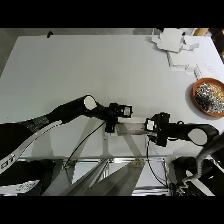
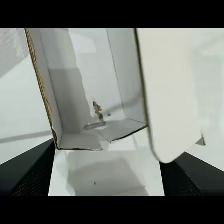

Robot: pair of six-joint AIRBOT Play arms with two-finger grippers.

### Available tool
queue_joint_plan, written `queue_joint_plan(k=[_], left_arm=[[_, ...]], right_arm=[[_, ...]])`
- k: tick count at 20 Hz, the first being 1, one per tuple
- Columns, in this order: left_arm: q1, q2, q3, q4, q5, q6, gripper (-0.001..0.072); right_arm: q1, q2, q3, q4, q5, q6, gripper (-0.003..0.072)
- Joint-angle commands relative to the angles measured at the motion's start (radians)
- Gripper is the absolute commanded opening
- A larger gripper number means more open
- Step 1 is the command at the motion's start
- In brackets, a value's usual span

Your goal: Fold the box and place the chain.

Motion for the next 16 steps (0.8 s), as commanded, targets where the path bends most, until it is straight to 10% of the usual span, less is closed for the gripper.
queue_joint_plan(k=[1, 16], left_arm=[[0.0, 0.0, 0.0, 0.0, 0.001, 0.001, 0.0012], [0.0, 0.0, 0.0, 0.0, 0.001, 0.001, 0.0013]], right_arm=[[-0.087, -0.083, 0.019, 0.151, 0.031, -0.187, 0.0678], [-0.223, -0.393, 0.019, 0.459, 0.072, -0.619, 0.0644]])
